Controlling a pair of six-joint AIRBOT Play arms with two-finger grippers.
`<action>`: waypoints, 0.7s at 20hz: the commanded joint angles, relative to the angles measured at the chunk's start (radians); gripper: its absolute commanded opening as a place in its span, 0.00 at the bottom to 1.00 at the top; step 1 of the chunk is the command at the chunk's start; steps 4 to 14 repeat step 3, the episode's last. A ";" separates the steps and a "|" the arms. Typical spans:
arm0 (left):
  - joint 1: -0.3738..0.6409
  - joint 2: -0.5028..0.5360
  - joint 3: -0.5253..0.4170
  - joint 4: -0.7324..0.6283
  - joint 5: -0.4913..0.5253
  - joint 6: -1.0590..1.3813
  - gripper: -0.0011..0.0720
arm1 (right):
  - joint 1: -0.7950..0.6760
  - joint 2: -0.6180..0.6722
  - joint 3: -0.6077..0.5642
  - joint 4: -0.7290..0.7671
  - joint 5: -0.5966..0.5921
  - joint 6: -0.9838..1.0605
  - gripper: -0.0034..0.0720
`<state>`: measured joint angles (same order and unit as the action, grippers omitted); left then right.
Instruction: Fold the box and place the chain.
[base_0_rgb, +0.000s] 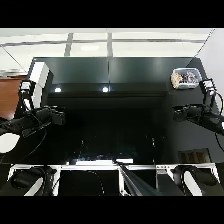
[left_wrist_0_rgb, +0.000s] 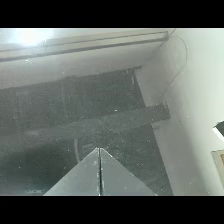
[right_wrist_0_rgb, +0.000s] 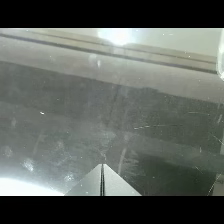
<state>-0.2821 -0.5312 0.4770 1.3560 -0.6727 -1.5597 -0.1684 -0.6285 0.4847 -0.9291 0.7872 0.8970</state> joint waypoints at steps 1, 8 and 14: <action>0.001 0.001 -0.001 0.000 0.001 0.000 0.05 | 0.000 0.001 0.000 0.000 0.000 0.000 0.07; 0.001 0.001 -0.001 0.000 0.001 0.000 0.05 | 0.000 0.001 0.000 0.000 0.000 0.000 0.07; 0.001 0.001 -0.001 0.000 0.001 0.000 0.05 | 0.000 0.001 0.000 0.000 0.000 0.000 0.07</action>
